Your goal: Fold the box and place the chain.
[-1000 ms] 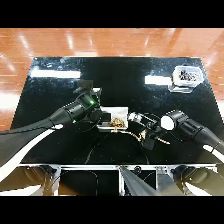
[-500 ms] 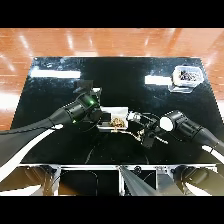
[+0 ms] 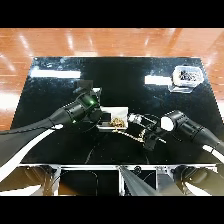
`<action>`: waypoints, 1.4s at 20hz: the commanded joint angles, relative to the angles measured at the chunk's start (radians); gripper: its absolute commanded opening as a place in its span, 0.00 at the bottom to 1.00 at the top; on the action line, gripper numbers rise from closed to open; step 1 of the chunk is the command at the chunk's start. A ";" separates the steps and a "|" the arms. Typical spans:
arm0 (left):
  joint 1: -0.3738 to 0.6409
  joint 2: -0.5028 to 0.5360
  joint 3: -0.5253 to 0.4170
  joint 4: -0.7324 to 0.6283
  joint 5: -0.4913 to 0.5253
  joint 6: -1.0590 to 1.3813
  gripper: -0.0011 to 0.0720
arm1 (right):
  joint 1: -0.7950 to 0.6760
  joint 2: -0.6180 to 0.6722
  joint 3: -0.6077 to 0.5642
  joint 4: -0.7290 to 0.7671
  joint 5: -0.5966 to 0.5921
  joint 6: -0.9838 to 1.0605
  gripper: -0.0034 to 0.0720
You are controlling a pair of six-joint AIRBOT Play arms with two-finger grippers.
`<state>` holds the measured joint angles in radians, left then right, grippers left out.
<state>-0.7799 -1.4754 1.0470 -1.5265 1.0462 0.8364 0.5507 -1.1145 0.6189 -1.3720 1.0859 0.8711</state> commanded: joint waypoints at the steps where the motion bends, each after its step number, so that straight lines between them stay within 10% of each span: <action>1: 0.000 0.000 0.000 0.000 0.000 0.001 0.04 | -0.040 0.029 0.023 0.006 0.021 0.013 0.08; 18: 0.000 0.000 0.000 -0.001 0.000 0.001 0.04 | 0.064 0.252 0.496 0.063 0.046 0.127 0.08; 28: 0.000 0.000 0.000 -0.004 -0.001 0.001 0.04 | 0.212 0.223 0.547 0.063 -0.195 0.166 0.08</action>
<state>-0.7799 -1.4757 1.0470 -1.5311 1.0462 0.8371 0.7410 -0.8749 1.1595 -1.3094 0.9741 1.0286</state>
